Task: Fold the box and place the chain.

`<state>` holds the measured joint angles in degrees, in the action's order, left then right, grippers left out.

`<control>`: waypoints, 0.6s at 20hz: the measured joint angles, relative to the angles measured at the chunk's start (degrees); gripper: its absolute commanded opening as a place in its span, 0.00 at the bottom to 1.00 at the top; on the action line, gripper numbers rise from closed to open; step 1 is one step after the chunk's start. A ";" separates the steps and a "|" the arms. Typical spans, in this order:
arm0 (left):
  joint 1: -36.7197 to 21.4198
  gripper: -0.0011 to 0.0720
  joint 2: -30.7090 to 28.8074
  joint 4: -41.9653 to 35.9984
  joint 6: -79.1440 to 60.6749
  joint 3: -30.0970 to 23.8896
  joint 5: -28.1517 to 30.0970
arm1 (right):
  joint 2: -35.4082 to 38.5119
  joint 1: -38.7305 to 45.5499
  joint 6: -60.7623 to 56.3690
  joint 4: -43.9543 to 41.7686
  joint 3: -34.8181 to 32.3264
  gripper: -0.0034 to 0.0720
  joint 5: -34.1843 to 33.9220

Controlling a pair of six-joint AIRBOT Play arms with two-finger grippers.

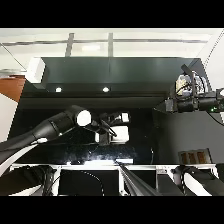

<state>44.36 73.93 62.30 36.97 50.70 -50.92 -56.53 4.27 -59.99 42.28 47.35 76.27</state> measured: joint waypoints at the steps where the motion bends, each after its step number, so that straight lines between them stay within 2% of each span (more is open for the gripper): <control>1: -1.70 0.62 -0.52 0.85 1.40 0.44 -1.64 | 0.00 0.00 0.02 0.00 0.00 0.09 0.00; 3: -5.73 0.58 -1.92 2.01 3.50 0.94 -4.20 | 0.00 0.00 0.02 0.00 0.00 0.09 0.00; 6: -13.44 0.58 -5.09 2.82 5.53 1.31 -6.40 | 0.00 0.00 0.02 0.00 0.00 0.09 0.00; 8: -20.31 0.58 -7.37 3.08 6.60 1.38 -7.23 | 0.00 0.00 0.02 0.00 0.00 0.09 0.00; 12: -37.97 0.58 -9.66 3.41 9.77 1.49 -8.94 | 0.00 0.00 0.02 0.00 0.00 0.09 0.00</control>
<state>6.39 64.27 65.71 46.74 52.18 -59.86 -56.53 4.27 -59.96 42.28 47.35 76.27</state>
